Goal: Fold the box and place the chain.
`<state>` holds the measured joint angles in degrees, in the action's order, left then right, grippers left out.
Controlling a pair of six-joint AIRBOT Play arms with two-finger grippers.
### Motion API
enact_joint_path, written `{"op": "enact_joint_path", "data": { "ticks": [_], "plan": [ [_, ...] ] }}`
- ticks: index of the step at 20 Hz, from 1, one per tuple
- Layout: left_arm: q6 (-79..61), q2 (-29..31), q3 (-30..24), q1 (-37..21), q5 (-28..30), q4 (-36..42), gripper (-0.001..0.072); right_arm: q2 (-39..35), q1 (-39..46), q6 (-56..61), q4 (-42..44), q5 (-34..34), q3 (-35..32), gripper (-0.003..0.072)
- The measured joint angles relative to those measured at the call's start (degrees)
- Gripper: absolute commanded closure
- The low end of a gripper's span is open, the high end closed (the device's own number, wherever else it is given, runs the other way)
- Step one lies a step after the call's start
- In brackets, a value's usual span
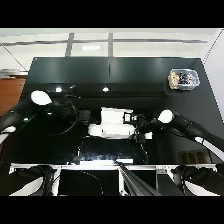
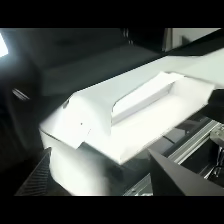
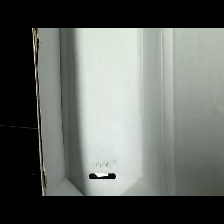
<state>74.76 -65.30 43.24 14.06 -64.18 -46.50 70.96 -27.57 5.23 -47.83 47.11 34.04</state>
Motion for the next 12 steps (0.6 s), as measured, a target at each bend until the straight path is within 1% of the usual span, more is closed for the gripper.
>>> {"op": "enact_joint_path", "data": {
  "ticks": [1,2,3,4,6,8,10,12],
  "plan": [
    [0.0,2.1,0.0,-2.6,-1.5,-1.6,0.0024,0.0,0.0,0.0,0.0,0.0,0.0,0.0213],
    [0.0,4.2,0.0,-5.2,-2.7,-3.1,0.0214,0.0,0.0,0.0,0.0,0.0,0.0,0.0213],
    [0.0,6.5,0.0,-8.1,-4.0,-4.9,0.0488,0.0,0.0,0.0,0.0,0.0,0.0,0.0213],
    [0.0,8.3,-0.3,-11.0,-4.4,-6.6,0.0673,0.0,0.0,0.0,0.0,0.0,0.0,0.0213],
    [-0.2,11.3,-1.9,-17.0,-4.6,-8.5,0.0678,0.0,0.0,0.0,0.0,0.0,0.0,0.0213],
    [-0.1,12.9,-5.5,-22.3,-4.8,-8.9,0.0678,0.0,0.0,0.0,0.0,0.0,0.0,0.0213],
    [-1.7,13.2,-10.5,-25.3,-4.5,-6.5,0.0679,0.0,0.0,0.0,0.0,0.0,0.0,0.0213],
    [-6.4,12.4,-16.5,-26.3,-3.5,-1.2,0.0681,0.0,0.0,0.0,0.0,0.0,0.0,0.0213]
  ]
}}
